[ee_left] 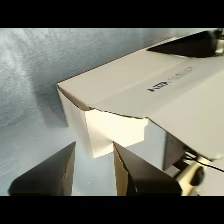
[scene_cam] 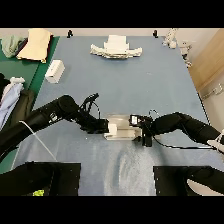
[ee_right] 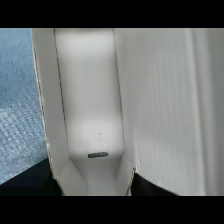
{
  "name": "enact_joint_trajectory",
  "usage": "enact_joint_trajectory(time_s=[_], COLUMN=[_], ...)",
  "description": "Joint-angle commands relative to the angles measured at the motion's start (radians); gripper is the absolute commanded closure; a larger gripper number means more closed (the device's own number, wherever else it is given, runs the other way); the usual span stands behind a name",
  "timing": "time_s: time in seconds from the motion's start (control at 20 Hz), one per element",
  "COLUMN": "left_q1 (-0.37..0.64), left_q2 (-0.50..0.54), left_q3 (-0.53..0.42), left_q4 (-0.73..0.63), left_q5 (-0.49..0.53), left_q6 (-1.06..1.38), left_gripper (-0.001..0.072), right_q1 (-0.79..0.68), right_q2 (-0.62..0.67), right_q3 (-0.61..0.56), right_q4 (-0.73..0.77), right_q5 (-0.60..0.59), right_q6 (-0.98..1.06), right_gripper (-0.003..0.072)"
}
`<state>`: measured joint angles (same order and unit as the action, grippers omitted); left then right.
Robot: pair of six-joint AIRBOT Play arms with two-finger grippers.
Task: Fold the box.
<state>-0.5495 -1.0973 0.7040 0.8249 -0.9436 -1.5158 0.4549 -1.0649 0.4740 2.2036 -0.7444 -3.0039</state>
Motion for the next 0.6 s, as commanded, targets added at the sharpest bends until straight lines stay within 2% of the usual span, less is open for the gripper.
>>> enact_joint_trajectory(time_s=[0.0, 0.2, 0.45, 0.55], left_q1=[-0.107, -0.180, -0.235, -0.259], left_q2=[-0.001, -0.011, -0.091, -0.117], left_q3=[0.078, 0.132, 0.173, 0.208], left_q4=[0.281, 0.385, 0.406, 0.471], left_q5=[0.011, 0.004, -0.019, -0.052], left_q6=[-0.267, -0.406, -0.469, -0.531], left_gripper=[0.0351, 0.0351, 0.0353, 0.0354], right_q1=[0.000, 0.000, 0.000, 0.000], right_q2=[-0.001, -0.001, -0.001, -0.001], right_q3=[0.000, 0.000, 0.000, 0.000], right_q4=[0.000, 0.000, 0.000, 0.000], right_q5=[0.000, 0.000, 0.000, 0.000], right_q6=[0.000, 0.000, 0.000, 0.000], right_gripper=[0.0273, 0.0273, 0.0273, 0.0273])
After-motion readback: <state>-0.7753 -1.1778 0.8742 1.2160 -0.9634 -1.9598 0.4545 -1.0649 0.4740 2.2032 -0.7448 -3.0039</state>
